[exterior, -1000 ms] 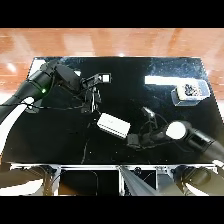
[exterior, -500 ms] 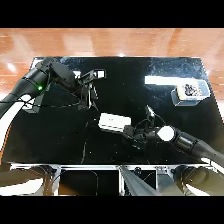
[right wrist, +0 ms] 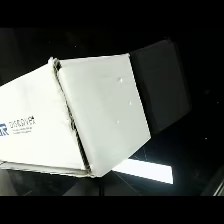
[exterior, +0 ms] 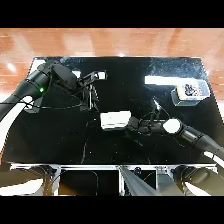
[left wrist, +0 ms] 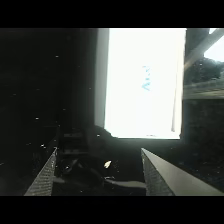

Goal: Fold the box and place the chain.

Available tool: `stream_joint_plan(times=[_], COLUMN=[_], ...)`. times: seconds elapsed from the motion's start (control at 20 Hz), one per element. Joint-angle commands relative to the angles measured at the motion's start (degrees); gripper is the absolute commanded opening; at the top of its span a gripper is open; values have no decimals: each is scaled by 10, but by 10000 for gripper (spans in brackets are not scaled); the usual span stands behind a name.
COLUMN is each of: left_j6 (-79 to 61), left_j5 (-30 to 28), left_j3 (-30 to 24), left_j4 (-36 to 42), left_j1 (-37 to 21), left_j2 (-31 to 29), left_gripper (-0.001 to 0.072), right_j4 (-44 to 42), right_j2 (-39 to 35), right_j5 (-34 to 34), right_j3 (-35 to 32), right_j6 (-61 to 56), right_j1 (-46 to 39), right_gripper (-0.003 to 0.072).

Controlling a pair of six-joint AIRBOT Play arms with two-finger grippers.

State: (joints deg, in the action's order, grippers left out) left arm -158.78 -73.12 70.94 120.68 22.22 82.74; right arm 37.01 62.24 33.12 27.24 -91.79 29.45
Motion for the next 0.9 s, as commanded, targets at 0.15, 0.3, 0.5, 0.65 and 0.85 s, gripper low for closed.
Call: stream_joint_plan(times=[0.15, 0.3, 0.5, 0.65, 0.85], left_j6=[17, 43, 60, 41, -12], left_j5=[59, 81, 102, 118, 102], left_j3=[-23, -36, -61, -86, -107], left_j4=[-4, -22, -79, -61, -4], left_j1=[39, 51, 62, 72, 82], left_j2=[-5, -5, -47, -55, -55], left_gripper=[624, 624, 634, 634, 625], right_j4=[23, 49, 49, 50, 50], right_j2=[-3, -3, -3, -3, -3], right_j5=[180, 207, 210, 207, 207], right_j3=[8, 8, 8, 8, 8], right_j6=[82, 82, 82, 82, 82], right_j1=[-98, -120, -122, -123, -122], right_gripper=[37, 37, 37, 37, 37])
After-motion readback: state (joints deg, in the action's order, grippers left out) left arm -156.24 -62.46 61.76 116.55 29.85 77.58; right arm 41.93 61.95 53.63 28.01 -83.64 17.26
